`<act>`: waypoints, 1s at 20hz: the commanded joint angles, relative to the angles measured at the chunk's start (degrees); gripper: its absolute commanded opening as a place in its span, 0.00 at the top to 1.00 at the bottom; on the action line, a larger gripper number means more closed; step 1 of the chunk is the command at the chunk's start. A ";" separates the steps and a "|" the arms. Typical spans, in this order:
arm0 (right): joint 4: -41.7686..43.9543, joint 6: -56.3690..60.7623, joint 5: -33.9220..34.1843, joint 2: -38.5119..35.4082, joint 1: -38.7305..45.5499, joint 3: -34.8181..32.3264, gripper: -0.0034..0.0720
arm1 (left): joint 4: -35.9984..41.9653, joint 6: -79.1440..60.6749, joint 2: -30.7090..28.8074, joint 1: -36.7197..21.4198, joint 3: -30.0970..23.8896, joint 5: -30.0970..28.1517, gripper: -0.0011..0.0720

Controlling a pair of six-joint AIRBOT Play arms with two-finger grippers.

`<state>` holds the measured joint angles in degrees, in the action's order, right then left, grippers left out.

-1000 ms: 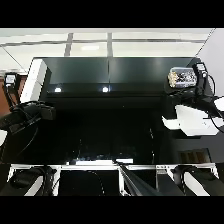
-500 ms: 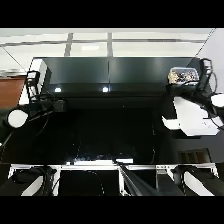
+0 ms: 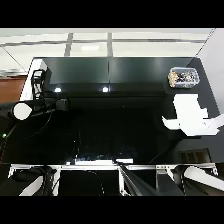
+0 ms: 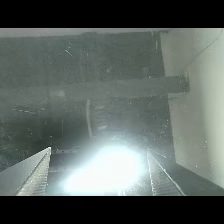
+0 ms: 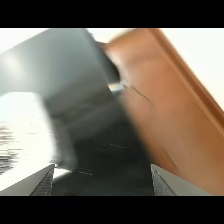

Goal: Fold the box and place the chain.

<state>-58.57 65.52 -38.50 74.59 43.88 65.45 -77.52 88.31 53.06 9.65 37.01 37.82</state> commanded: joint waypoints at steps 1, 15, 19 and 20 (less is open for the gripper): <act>-3.85 1.60 -12.15 6.82 9.01 6.19 0.03 | 0.02 0.00 0.17 -0.07 0.11 -0.61 0.02; -5.42 -16.09 -33.27 19.15 10.99 11.65 0.03 | 0.02 0.00 0.17 -0.07 0.11 0.11 0.01; -6.97 -16.31 -36.54 19.26 10.99 11.63 0.03 | 0.02 0.00 0.17 -0.07 0.11 0.11 0.02; -7.82 -16.26 -37.70 19.26 10.99 11.54 0.03 | 0.02 0.00 0.17 -0.07 0.11 0.11 0.02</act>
<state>-64.82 49.80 -73.06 93.69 54.83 77.03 -77.49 88.31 53.21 9.61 37.08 37.93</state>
